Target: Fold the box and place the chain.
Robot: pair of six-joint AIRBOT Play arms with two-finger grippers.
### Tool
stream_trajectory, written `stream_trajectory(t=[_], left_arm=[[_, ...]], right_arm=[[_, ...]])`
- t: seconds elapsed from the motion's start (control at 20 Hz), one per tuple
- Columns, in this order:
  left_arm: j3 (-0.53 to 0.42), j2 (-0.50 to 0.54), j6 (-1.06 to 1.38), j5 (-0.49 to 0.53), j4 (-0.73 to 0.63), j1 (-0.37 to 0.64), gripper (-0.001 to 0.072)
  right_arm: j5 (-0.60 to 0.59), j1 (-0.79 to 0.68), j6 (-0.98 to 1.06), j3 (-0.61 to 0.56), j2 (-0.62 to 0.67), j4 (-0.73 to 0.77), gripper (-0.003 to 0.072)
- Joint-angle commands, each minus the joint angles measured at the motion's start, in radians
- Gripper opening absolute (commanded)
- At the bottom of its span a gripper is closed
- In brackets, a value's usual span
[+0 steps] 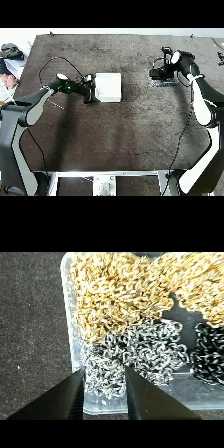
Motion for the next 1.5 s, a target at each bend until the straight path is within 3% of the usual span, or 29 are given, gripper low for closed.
stream_trajectory(t=[0.0, 0.1, 0.15, 0.2, 0.3, 0.35, 0.8, 1.1, 1.3, 1.45], left_arm=[[0.0, 0.0, 0.0, 0.0, 0.0, 0.0, 0.0344], [0.0, 0.0, 0.0, 0.0, 0.0, 0.0, 0.0344], [0.0, 0.0, 0.0, 0.0, 0.0, 0.0, 0.0344], [0.0, 0.0, 0.0, 0.0, 0.0, 0.0, 0.0345], [0.0, 0.0, 0.0, 0.0, 0.0, 0.0, 0.0345], [0.0, 0.0, 0.0, 0.0, 0.0, 0.0, 0.0344], [0.0, 0.0, 0.0, 0.0, 0.0, 0.0, 0.0344], [0.0, 0.0, 0.0, 0.0, 0.0, 0.0, 0.0344], [0.0, 0.0, 0.0, 0.0, 0.0, 0.0, 0.0345], [0.0, 0.0, 0.0, 0.0, 0.0, 0.0, 0.0345]], right_arm=[[0.014, 0.0, -0.016, 0.0, -0.015, 0.036, 0.0273], [0.032, 0.0, -0.016, 0.0, -0.025, 0.035, 0.0271], [0.045, -0.001, -0.016, 0.0, -0.033, 0.034, 0.0148], [0.051, -0.001, -0.016, 0.0, -0.039, 0.032, 0.0091], [0.044, -0.001, -0.016, 0.0, -0.036, 0.027, 0.0086], [0.044, -0.001, -0.017, 0.0, -0.03, 0.025, 0.0013], [0.079, 0.0, -0.048, 0.0, 0.158, -0.01, 0.0012], [0.076, 0.016, -0.094, 0.0, 0.377, -0.01, 0.0012], [-0.063, 0.072, -0.133, 0.0, 0.584, -0.011, 0.0011], [-0.253, 0.14, -0.155, 0.0, 0.711, -0.01, 0.0011]])
